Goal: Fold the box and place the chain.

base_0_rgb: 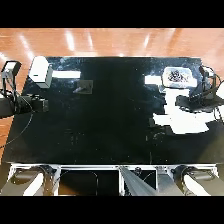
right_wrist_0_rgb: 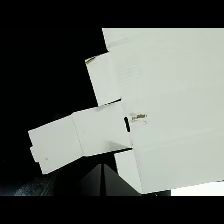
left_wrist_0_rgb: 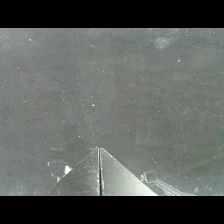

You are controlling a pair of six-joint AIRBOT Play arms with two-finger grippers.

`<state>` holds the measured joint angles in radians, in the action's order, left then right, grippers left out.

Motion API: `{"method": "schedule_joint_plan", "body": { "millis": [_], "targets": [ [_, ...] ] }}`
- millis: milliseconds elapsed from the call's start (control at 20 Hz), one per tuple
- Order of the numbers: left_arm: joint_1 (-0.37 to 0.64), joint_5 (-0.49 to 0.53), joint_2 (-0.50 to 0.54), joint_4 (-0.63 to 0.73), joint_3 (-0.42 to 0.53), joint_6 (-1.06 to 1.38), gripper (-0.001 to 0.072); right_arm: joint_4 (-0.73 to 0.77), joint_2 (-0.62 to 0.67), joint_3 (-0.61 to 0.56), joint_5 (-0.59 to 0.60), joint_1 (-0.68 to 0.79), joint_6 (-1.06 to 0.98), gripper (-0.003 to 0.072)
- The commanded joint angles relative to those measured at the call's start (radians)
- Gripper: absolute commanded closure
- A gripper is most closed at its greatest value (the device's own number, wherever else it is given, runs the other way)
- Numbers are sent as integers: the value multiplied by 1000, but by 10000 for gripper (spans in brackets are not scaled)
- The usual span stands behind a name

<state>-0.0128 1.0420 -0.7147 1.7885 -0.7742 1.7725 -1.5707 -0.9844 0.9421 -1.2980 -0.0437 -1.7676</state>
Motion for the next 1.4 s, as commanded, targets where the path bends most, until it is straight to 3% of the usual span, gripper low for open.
{"method": "schedule_joint_plan", "body": {
  "millis": [0,500,600,700,1000,1050,1100,1150,1250,1350],
  "targets": [
    [0,0,0,0,0,0,686,0,1,0,0,0,0,652],
    [0,-4,0,1,0,0,686,0,1,0,0,0,0,652],
    [0,-132,0,10,3,0,685,0,1,0,0,0,0,653],
    [0,-154,0,11,3,0,686,0,1,0,8,0,0,652],
    [-1,-163,-23,80,10,-23,680,-13,-1,-1,237,0,0,649],
    [0,-181,-35,77,11,-23,554,-56,-2,-1,281,0,1,522],
    [0,-196,-46,79,11,-34,309,-129,-3,-1,325,1,2,-34],
    [-1,-203,-60,78,11,-64,78,-207,-5,-1,359,2,10,-34],
    [-1,-179,-93,79,10,-103,82,-310,-8,0,404,59,6,-34],
    [-1,-137,-124,79,10,-103,82,-330,-47,17,434,258,6,-33]
  ]
}}
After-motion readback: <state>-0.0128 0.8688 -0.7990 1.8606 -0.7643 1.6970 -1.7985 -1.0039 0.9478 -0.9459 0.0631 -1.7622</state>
